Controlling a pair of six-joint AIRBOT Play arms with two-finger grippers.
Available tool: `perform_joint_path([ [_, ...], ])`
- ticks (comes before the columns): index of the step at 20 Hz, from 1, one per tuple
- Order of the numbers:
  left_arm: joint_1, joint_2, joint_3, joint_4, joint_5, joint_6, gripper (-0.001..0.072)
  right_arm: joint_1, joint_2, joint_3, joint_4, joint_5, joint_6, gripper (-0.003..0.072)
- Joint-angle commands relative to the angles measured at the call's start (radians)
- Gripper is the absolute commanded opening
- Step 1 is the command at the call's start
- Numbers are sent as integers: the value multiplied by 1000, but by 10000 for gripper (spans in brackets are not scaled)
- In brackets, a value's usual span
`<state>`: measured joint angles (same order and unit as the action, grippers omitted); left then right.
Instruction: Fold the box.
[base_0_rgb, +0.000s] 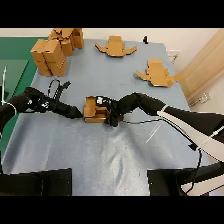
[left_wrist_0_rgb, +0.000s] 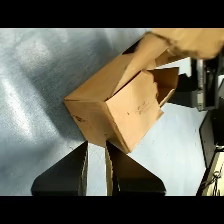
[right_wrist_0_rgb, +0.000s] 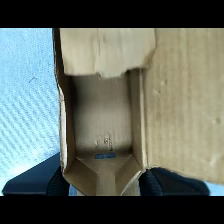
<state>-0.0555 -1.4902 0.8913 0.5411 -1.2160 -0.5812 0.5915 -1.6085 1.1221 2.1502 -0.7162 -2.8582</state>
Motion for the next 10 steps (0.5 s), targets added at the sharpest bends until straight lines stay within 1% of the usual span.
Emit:
perform_joint_path([
  [1, 3, -1, 0, -29, -9, 29, 186, 0, -1, 0, 0, 0, 0, 344],
  [6, 24, -1, 0, -40, -19, 51, 187, 0, 0, 0, 0, 0, 0, 345],
  [10, 34, -1, 1, -77, -56, 106, 186, 0, -1, 0, 0, 0, -1, 344],
])
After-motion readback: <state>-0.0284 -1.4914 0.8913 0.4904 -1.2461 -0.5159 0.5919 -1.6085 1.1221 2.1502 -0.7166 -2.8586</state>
